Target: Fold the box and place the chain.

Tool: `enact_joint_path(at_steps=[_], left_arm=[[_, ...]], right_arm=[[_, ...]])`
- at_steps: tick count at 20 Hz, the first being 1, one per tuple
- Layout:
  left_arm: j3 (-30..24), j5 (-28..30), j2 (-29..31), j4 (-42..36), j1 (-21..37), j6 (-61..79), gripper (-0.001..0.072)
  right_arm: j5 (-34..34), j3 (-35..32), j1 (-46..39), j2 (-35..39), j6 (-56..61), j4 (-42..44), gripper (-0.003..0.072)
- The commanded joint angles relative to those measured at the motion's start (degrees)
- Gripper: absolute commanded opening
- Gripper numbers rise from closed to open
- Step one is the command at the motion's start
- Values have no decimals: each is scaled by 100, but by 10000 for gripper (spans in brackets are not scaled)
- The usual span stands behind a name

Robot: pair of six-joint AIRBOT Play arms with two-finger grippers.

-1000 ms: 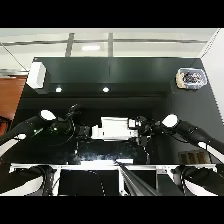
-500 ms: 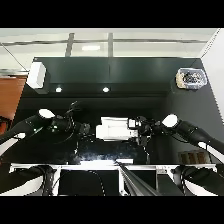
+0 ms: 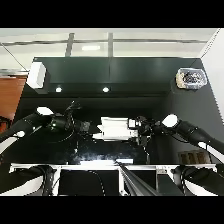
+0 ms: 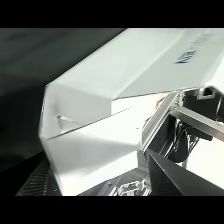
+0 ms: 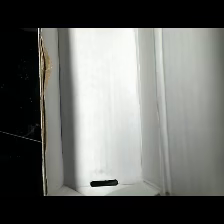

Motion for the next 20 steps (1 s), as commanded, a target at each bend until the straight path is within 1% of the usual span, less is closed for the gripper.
enact_joint_path(at_steps=[1,3,4,6,8,9,10,16,18,20], left_arm=[[140,-133,4,-136,-197,44,706],[205,-131,4,-131,-299,28,698],[225,-136,4,-136,-334,17,679],[236,-129,4,-125,-334,-11,679],[238,-83,4,-11,-334,-260,664],[238,-81,4,59,-341,-402,618],[240,-55,4,131,-350,-503,597],[365,387,4,269,-651,-911,595],[476,527,4,595,-767,-1283,594],[634,647,4,1097,-892,-1864,594]], right_arm=[[2,-2,4,-2,0,2,478],[2,-2,4,-2,0,0,478],[2,-2,4,-2,0,0,478],[2,-2,4,-2,0,2,478],[2,-2,4,-2,0,2,478],[2,-2,4,-2,0,2,478],[2,-2,4,-2,0,0,478],[2,-2,4,-2,0,0,478],[2,-2,4,-2,0,2,478],[2,-2,4,-2,0,0,478]])
